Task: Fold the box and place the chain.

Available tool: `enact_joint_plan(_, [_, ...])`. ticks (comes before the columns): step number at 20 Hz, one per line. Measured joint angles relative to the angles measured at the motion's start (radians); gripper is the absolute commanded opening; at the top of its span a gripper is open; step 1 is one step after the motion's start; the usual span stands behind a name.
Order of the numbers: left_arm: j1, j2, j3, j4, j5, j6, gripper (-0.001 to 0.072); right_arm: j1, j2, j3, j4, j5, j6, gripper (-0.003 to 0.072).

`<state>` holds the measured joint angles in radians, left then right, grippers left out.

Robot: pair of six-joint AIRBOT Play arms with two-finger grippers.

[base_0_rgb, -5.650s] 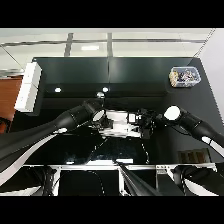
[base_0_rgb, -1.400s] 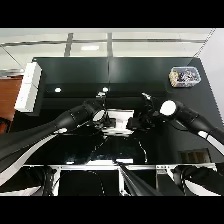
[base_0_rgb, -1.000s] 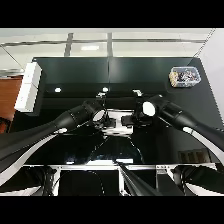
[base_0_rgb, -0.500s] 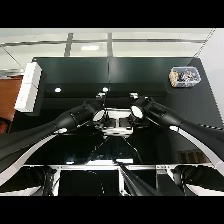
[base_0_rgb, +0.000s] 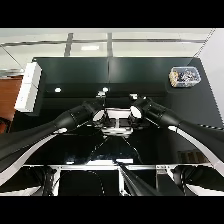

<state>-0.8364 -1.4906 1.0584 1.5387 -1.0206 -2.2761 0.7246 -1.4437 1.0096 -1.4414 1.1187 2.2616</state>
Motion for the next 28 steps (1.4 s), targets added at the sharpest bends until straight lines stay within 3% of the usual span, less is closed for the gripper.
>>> enact_joint_plan(3, [0.0, 0.0, 0.0, -0.006, 0.0, -0.004, 0.0029, -0.002, 0.0, 0.001, 0.004, -0.003, 0.009, 0.0022])
enact_joint_plan(4, [0.0, 0.0, 0.0, -0.005, 0.0, -0.004, 0.0028, -0.004, 0.0, 0.001, 0.005, -0.004, 0.006, 0.0078])
enact_joint_plan(5, [0.0, 0.0, 0.0, -0.002, 0.001, 0.0, 0.0029, -0.005, 0.001, 0.001, 0.005, -0.002, 0.0, 0.028])
enact_joint_plan(6, [0.0, 0.0, 0.0, 0.0, -0.002, 0.001, 0.0028, -0.005, 0.006, 0.001, 0.003, -0.001, -0.002, 0.0319])
enact_joint_plan(10, [0.0, 0.0, 0.0, -0.001, -0.001, 0.0, 0.0028, -0.007, 0.068, 0.001, -0.004, 0.003, -0.047, 0.0319])
enact_joint_plan(13, [0.0, 0.0, 0.0, -0.002, -0.001, 0.0, 0.0029, -0.008, 0.2, 0.001, -0.029, 0.028, -0.13, 0.0318])
enact_joint_plan(15, [0.0, 0.0, 0.0, -0.002, -0.002, 0.0, 0.0028, -0.008, 0.307, 0.001, -0.141, 0.056, -0.161, 0.0318])
enact_joint_plan(18, [0.0, 0.0, 0.0, -0.003, -0.004, -0.001, 0.0028, -0.042, 0.408, -0.013, -0.465, 0.1, -0.158, 0.0321])
enact_joint_plan(20, [0.0, 0.0, 0.0, -0.003, -0.006, -0.001, 0.0028, -0.136, 0.432, -0.042, -0.633, 0.039, -0.137, 0.071])
enact_joint_plan(22, [0.0, 0.0, 0.0, -0.003, -0.008, -0.001, 0.0028, -0.295, 0.416, -0.079, -0.71, -0.097, -0.095, 0.0709])
enact_joint_plan(25, [0.0, 0.0, 0.0, -0.003, -0.008, -0.002, 0.0028, -0.566, 0.298, -0.08, -0.645, -0.312, -0.05, 0.0708])
enact_joint_plan(28, [0.0, 0.0, 0.0, -0.003, -0.008, -0.002, 0.0029, -0.781, 0.093, 0.085, -0.462, -0.392, -0.057, 0.0708])
